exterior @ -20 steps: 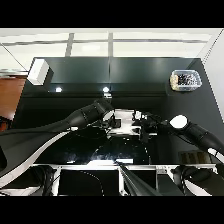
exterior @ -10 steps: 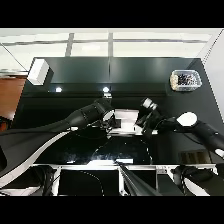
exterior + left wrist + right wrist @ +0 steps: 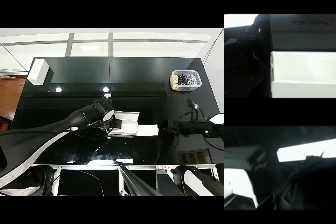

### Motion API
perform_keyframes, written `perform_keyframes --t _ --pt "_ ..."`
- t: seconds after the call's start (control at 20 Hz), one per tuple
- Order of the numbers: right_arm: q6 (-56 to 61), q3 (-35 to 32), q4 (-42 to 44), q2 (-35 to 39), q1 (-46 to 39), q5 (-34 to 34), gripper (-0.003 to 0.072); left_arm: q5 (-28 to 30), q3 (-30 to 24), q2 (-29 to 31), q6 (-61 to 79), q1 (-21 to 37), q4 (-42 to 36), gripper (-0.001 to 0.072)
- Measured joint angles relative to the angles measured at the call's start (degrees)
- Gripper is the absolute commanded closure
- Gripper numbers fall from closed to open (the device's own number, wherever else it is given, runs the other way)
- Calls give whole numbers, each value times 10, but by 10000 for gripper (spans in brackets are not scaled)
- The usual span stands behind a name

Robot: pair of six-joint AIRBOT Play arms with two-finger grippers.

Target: Fold the box and place the chain.

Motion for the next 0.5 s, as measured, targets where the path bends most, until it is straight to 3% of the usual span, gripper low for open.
perform_keyframes --t 0.25,0.3,0.35,0.4,0.5 --pt "11 -10 53 -73 49 8 619 0 0 0 0 0 0 684" --pt "0 -8 71 -80 64 7 443 0 0 0 -1 0 0 684" --pt "-14 -3 91 -85 79 4 165 0 0 0 -2 0 0 685" --pt "-26 3 106 -88 90 4 121 0 0 0 -2 0 0 684" --pt "-47 21 125 -93 106 9 121 1 0 0 -1 0 0 685"
